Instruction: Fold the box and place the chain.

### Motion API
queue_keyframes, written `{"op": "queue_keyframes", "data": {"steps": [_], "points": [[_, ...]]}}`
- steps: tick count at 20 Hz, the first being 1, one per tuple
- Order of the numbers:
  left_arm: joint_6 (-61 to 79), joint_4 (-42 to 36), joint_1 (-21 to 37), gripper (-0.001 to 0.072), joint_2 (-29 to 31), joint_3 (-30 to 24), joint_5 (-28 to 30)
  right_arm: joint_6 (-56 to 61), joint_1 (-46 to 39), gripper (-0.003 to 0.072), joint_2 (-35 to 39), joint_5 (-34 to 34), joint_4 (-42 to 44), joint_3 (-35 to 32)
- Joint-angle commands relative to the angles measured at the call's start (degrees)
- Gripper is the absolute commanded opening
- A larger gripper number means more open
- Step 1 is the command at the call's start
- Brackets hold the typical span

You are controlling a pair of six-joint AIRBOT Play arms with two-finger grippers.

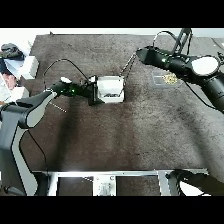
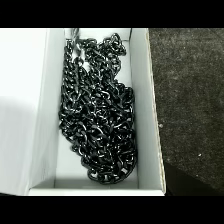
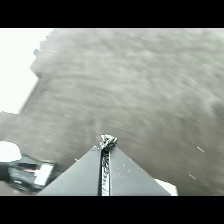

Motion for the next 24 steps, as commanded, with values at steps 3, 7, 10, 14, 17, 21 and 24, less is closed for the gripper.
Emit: {"op": "queue_keyframes", "data": {"steps": [3,7,10,14,17,21,24], "points": [[0.0,0.0,0.0,0.0418,0.0,0.0,0.0,-0.3,9.1,0.0011,-1.6,-4.8,-1.2,0.0],[0.0,0.0,0.0,0.0418,0.0,0.0,0.0,-0.1,9.6,0.0011,-7.4,-2.8,-3.0,0.0],[0.0,0.0,0.0,0.0418,0.0,0.0,0.0,0.3,9.6,0.0188,-12.0,-1.8,-3.7,-0.1],[0.0,0.0,0.0,0.0418,0.0,0.0,0.0,0.2,9.1,0.0407,-12.8,-2.8,-13.2,0.0],[0.0,0.0,0.0,0.0418,0.0,0.0,0.0,0.3,6.7,0.0393,-8.6,-5.5,-22.9,0.0],[0.0,0.0,0.0,0.0418,0.0,0.0,0.0,-9.7,-4.1,0.0272,-13.0,9.7,-14.6,7.3],[0.0,0.0,0.0,0.0418,0.0,0.0,0.0,-28.6,-11.6,0.0272,-23.0,26.1,7.8,16.8]]}}
